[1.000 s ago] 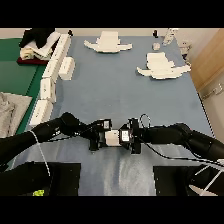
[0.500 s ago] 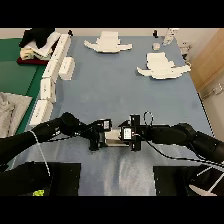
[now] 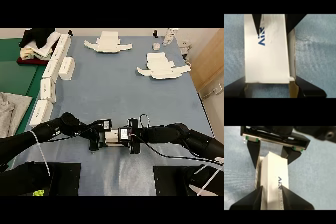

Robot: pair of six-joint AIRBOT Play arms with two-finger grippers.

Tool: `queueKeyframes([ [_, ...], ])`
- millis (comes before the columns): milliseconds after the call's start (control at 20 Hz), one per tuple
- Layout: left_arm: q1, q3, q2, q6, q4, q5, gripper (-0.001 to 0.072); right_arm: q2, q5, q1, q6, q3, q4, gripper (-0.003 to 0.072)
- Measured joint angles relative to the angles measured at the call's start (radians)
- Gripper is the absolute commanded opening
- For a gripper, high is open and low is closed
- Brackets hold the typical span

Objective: Fold the box.

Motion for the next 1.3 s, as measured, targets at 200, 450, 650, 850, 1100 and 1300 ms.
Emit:
queueKeyframes([
  [200, 0.0, 0.0, 0.0, 0.002, 0.001, 0.0, 0.0507, 0.006, -0.045, 0.0, 0.0, 0.0, 0.024, 0.0423],
  [450, 0.0, 0.0, 0.0, 0.0, 0.0, 0.0, 0.0507, 0.031, -0.076, 0.001, 0.0, 0.0, 0.033, 0.0488],
  [650, 0.0, 0.0, 0.0, -0.001, 0.0, 0.0, 0.0507, 0.084, -0.077, 0.001, 0.042, 0.0, 0.041, 0.0475],
  [850, 0.0, 0.0, 0.0, -0.001, -0.001, 0.0, 0.0507, 0.18, -0.052, -0.004, 0.308, -0.012, 0.056, 0.0004],
  [1100, 0.0, 0.0, 0.0, -0.001, -0.001, 0.0, 0.0507, 0.228, 0.181, 0.043, 0.578, -0.139, 0.144, 0.0004],
  [1300, 0.0, 0.0, 0.0, -0.001, -0.001, 0.0, 0.0507, 0.235, 0.388, 0.153, 0.658, -0.237, 0.173, 0.0004],
])
